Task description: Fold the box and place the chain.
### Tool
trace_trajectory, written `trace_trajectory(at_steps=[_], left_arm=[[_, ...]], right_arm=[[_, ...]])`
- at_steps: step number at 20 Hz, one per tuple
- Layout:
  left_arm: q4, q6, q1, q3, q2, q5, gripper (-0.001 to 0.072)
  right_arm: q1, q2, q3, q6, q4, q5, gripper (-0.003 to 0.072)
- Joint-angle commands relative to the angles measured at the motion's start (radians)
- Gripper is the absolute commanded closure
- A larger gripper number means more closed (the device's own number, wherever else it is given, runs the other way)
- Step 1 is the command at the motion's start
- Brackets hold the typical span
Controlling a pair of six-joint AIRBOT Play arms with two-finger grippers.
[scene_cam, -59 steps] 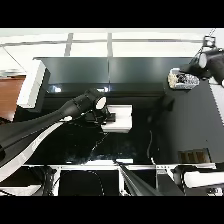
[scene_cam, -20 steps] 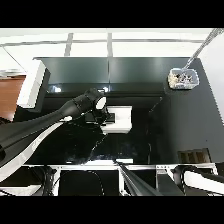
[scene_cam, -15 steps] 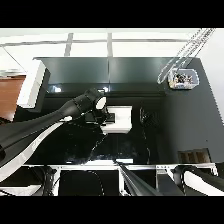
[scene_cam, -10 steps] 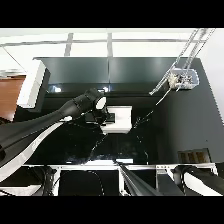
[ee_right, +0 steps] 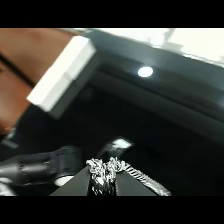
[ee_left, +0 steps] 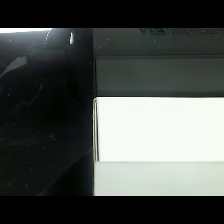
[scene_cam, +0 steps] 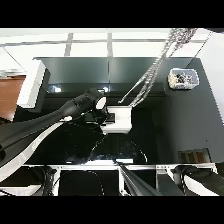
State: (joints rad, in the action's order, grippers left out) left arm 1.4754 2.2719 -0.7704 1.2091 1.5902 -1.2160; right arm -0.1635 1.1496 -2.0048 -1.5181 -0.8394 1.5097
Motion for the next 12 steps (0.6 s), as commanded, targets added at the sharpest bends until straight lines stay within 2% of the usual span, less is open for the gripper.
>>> trace_trajectory(at_steps=[1, 8, 12], left_arm=[[0.000, 0.000, 0.000, 0.000, 0.001, 0.001, 0.0685], [0.001, 0.000, 0.000, 0.000, 0.001, 0.001, 0.0685], [0.001, 0.000, 0.000, 0.000, 0.001, 0.002, 0.0685]], right_arm=[[-0.027, 0.000, 0.000, -0.003, 0.110, -0.017, 0.0675], [-0.027, 0.000, 0.000, 0.004, 0.118, -0.026, 0.0675], [-0.028, 0.000, 0.000, 0.005, 0.176, -0.031, 0.0675]])
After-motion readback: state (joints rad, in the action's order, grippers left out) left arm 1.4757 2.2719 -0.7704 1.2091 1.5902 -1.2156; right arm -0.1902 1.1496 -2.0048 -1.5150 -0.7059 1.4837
